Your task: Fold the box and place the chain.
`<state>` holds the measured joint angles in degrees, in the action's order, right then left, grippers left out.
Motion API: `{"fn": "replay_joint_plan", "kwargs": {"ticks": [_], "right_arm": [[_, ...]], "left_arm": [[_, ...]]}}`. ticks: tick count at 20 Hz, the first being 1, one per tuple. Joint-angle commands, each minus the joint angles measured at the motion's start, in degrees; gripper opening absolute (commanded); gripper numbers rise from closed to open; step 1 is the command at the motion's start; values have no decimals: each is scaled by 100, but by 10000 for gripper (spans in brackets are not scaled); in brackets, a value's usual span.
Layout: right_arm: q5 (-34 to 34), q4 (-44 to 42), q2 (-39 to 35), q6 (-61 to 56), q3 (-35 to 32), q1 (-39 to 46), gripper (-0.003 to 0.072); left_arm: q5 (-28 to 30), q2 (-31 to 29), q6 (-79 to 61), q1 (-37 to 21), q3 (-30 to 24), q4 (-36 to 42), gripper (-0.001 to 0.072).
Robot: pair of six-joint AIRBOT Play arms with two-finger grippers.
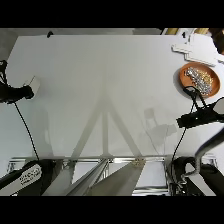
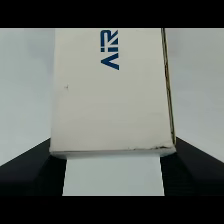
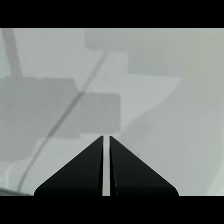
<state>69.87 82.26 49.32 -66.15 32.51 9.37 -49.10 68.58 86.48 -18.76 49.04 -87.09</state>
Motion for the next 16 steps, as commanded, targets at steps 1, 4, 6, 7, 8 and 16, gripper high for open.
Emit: {"fn": "replay_joint_plan", "kwargs": {"ticks": [1,4,6,7,8,16], "right_arm": [[0,0,-4,-2,0,4,50],[0,0,-4,-2,0,4,50],[0,0,-4,-2,0,4,50],[0,0,-4,-2,0,4,50],[-2,0,-4,-2,0,4,50],[0,0,-4,-2,0,4,50]], "left_arm": [[138,195,549,-98,-4,-348,209],[13,334,595,-98,-7,-341,298],[-94,389,1189,-96,-7,-341,711],[-133,391,1421,-98,-7,-345,693],[-162,391,1445,-96,-7,-343,693],[-273,-20,848,-90,-7,-378,692]]}}
